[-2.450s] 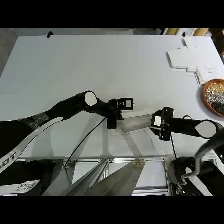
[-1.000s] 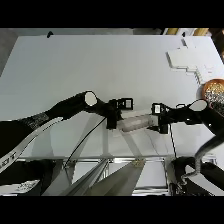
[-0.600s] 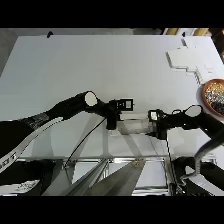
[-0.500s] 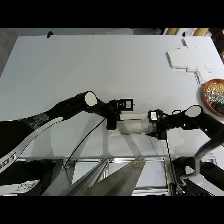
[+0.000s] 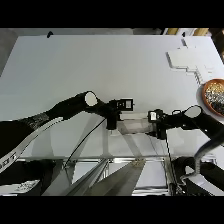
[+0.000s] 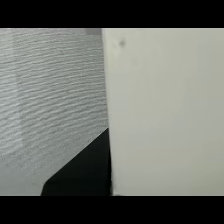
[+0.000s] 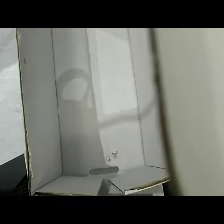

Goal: Fold the box and place the chain.

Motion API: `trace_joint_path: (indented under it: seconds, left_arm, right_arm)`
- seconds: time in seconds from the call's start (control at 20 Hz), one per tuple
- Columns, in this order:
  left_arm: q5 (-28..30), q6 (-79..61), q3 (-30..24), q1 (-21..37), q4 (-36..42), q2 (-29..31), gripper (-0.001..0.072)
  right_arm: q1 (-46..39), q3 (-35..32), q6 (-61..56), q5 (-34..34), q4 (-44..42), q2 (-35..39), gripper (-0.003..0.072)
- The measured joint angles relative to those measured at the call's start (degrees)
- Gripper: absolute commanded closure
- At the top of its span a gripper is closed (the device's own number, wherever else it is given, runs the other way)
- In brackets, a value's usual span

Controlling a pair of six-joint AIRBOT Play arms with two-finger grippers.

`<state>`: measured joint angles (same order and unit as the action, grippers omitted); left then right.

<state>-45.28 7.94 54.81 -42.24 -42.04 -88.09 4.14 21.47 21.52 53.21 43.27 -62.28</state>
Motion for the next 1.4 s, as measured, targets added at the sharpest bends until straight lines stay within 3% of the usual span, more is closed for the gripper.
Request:
trace_joint_path:
  seconds: [1.05, 1.4]
  left_arm:
    - [0.37, 0.59, 0.0, 0.0, -0.04, 1.55, 0.0698]
    - [0.02, -2.14, 0.02, -3.48, -5.42, 2.8, 0.0703]
  right_arm:
    - [0.02, 0.0, 0.02, -1.33, -0.02, 0.22, 0.0023]
    - [0.02, -0.04, 0.02, -1.29, 0.24, 0.22, 0.0023]
